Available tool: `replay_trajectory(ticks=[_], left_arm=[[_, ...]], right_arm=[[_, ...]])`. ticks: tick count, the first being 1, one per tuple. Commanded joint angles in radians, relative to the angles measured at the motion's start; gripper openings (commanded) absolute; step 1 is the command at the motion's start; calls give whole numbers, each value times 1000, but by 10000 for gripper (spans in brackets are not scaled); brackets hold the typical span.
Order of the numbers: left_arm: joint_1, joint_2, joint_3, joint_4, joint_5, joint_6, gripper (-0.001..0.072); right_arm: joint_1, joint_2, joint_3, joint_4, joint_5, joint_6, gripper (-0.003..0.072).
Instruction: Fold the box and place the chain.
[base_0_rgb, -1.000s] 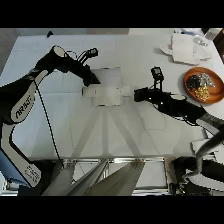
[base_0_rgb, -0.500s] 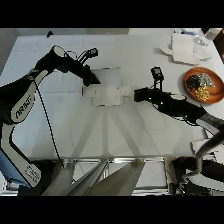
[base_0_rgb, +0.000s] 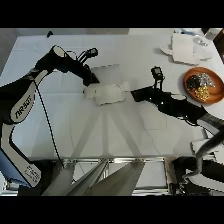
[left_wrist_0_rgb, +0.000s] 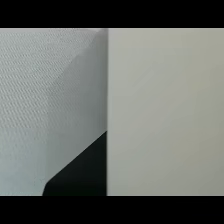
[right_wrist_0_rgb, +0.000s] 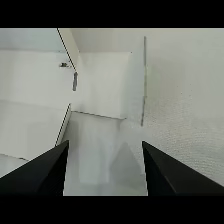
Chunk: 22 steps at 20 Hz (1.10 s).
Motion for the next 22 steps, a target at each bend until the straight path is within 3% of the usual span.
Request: replay_trajectory(ticks=[1, 8, 14, 19, 22], left_arm=[[0, 5, 1, 0, -6, 1, 10], [-1, 95, 1, 1, -103, -37, 7], [-40, 235, 0, 57, -250, -83, 2], [-57, 334, 0, 81, -267, -148, 2], [-105, 373, 0, 180, -271, -185, 2]], right_arm=[[-23, 40, 0, 1, -5, 1, 503], [-189, 201, 0, 0, -17, 1, 502], [-211, 207, 0, 1, -17, 1, 503], [-211, 207, 0, 1, -17, 1, 503], [-211, 207, 0, 1, -17, 1, 503]])
